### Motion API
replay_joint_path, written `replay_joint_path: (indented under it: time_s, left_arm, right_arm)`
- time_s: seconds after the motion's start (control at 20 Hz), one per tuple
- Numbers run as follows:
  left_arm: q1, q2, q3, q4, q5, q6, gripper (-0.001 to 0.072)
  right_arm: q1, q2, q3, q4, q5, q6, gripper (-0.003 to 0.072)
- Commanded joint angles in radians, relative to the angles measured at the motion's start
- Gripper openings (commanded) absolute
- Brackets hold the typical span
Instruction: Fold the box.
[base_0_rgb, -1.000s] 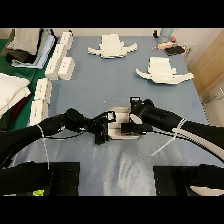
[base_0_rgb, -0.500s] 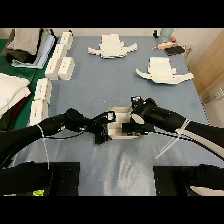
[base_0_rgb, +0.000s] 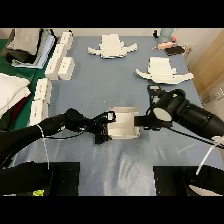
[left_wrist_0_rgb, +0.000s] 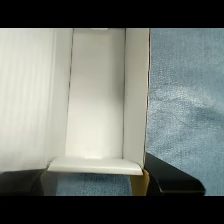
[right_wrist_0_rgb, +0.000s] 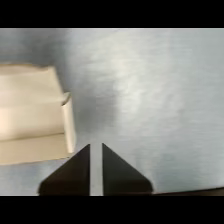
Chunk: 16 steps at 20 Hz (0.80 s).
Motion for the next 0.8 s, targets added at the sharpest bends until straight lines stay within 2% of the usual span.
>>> replay_joint_path:
  time_s: [0.0, 0.05, 0.15, 0.3, 0.4, 0.5, 0.6, 0.75]
  left_arm:
    - [0.001, 0.0, 0.0, 0.0, 0.001, 0.0, 0.0367]
    - [0.001, 0.0, 0.0, 0.0, 0.0, 0.0, 0.0367]
    - [0.001, 0.0, 0.0, 0.0, 0.001, 0.0, 0.0367]
    - [0.001, 0.0, 0.0, 0.0, 0.001, 0.0, 0.0368]
    - [0.001, 0.0, 0.0, 0.0, 0.001, 0.0, 0.0367]
    - [0.001, 0.0, 0.0, 0.0, 0.001, 0.0, 0.0368]
    - [0.001, 0.0, 0.0, 0.0, 0.001, 0.0, 0.0368]
    - [0.001, 0.0, 0.0, 0.0, 0.001, 0.0, 0.0367]
  right_arm:
    - [-0.142, 0.047, -0.001, -0.031, 0.023, -0.114, 0.0011]
    - [-0.216, 0.029, -0.001, 0.006, -0.005, -0.189, 0.0007]
    - [-0.403, -0.035, -0.001, 0.192, -0.11, -0.4, 0.0]
    - [-0.668, -0.178, 0.0, 0.671, -0.206, -0.796, 0.0001]
    - [-0.806, -0.3, 0.002, 1.041, -0.166, -1.065, 0.0001]
    - [-0.874, -0.41, 0.02, 1.277, -0.07, -1.223, 0.0001]
    - [-0.88, -0.506, 0.071, 1.352, 0.04, -1.284, 0.0001]
    - [-0.821, -0.573, 0.131, 1.35, 0.145, -1.352, 0.0001]
